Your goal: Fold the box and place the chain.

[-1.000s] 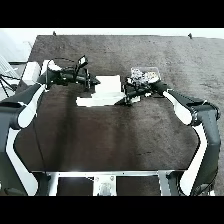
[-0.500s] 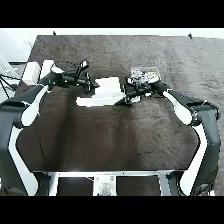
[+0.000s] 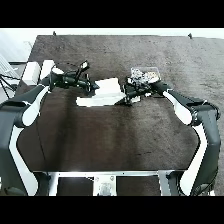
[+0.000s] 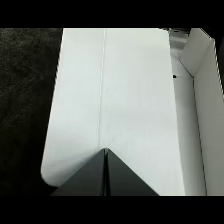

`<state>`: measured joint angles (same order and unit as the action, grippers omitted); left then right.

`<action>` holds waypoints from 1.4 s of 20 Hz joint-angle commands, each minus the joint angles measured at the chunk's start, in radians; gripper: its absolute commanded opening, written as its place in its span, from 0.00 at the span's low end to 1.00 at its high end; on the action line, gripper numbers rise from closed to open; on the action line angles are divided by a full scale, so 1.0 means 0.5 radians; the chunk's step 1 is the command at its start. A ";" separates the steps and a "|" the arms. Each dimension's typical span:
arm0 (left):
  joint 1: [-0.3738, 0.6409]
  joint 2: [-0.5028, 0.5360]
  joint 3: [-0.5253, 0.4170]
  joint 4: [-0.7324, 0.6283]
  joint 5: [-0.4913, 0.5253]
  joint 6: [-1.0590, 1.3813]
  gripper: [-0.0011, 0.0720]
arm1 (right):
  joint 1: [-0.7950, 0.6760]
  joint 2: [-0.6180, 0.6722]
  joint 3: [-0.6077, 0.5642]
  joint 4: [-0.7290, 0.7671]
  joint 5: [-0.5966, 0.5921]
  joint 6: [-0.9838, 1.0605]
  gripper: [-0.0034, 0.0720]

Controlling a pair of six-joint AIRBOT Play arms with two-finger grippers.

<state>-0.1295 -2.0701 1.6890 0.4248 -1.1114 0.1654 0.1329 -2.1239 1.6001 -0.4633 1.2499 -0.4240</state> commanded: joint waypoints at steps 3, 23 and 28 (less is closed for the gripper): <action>0.002 0.108 0.035 0.060 -0.123 -0.001 0.04 | 0.002 -0.002 -0.001 0.000 0.000 0.001 0.68; -0.060 0.338 -0.146 0.991 -0.196 -0.342 0.89 | 0.002 -0.002 -0.001 0.000 0.000 0.001 0.68; -0.064 0.338 -0.230 0.926 -0.117 -0.328 0.89 | 0.002 -0.002 -0.001 0.000 0.000 0.001 0.68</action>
